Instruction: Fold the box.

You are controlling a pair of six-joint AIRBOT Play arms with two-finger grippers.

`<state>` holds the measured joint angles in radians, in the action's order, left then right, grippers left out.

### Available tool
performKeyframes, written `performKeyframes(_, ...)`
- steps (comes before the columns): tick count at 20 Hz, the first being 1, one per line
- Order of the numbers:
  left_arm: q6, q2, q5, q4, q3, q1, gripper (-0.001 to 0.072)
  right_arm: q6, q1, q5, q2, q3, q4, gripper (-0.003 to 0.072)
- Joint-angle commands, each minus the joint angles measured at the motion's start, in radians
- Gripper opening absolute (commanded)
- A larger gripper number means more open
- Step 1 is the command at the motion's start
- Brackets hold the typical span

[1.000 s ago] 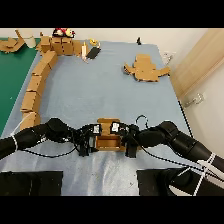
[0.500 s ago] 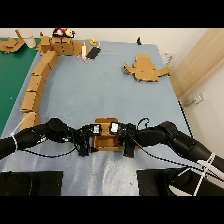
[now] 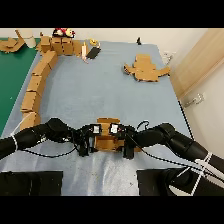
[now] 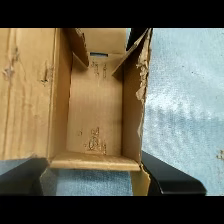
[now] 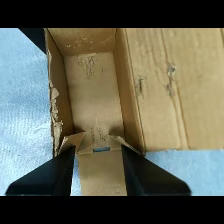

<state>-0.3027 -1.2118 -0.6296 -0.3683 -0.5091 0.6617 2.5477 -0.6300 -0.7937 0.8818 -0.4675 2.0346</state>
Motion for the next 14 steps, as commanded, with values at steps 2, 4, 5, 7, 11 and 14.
performKeyframes(2, 0.000, 0.000, 0.001, 0.001, -0.001, -0.001, 0.0596, 0.013, -0.001, 0.016, 0.004, 0.002, 0.000, 0.0464)
performKeyframes(4, 0.000, 0.000, 0.001, 0.001, -0.001, -0.001, 0.0596, 0.012, -0.001, 0.044, 0.004, 0.001, 0.002, 0.0463)
performKeyframes(5, 0.000, 0.000, 0.001, 0.001, -0.001, -0.001, 0.0596, 0.012, -0.001, 0.048, 0.004, 0.001, 0.005, 0.0463)
performKeyframes(7, 0.000, 0.000, 0.001, 0.001, -0.001, -0.001, 0.0596, 0.013, -0.001, 0.048, 0.004, 0.002, 0.004, 0.0462)
performKeyframes(11, 0.000, 0.000, 0.001, 0.001, -0.001, -0.001, 0.0596, 0.046, -0.001, 0.050, 0.008, 0.002, 0.004, 0.0463)
performKeyframes(14, 0.000, 0.000, 0.001, 0.001, -0.001, -0.001, 0.0596, 0.046, -0.002, 0.050, 0.037, 0.002, 0.005, 0.0463)
